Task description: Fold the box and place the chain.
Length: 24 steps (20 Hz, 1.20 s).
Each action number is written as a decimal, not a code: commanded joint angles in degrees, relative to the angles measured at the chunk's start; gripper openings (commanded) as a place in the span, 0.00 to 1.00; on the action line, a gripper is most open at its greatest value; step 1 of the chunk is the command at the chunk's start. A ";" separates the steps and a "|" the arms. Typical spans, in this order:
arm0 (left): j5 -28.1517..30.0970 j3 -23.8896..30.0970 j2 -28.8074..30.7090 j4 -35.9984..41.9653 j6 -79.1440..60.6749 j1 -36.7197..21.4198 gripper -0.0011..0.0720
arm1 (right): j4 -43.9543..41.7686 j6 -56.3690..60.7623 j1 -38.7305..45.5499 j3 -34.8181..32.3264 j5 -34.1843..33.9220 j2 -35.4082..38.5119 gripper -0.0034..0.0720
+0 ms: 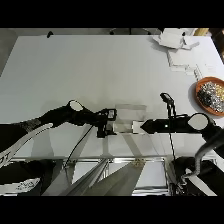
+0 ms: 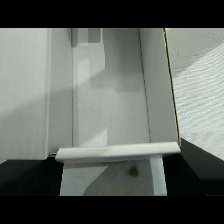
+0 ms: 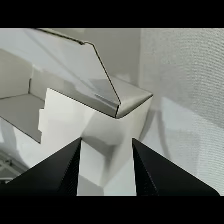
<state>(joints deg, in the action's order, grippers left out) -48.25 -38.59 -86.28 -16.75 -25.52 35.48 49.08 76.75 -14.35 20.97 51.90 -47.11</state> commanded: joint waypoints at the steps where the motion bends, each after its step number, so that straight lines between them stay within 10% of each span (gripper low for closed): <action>1: 0.00 0.00 0.00 0.00 0.00 -0.04 0.22 | 6.91 8.79 -3.56 3.15 -0.33 -2.86 0.52; 24: 0.00 0.00 0.00 0.00 0.00 -0.04 0.22 | 34.51 50.51 -26.86 15.23 -0.52 -18.88 0.44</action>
<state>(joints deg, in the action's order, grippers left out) -48.21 -38.59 -86.28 -16.73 -25.50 35.48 82.06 124.92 -39.22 35.99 51.42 -64.75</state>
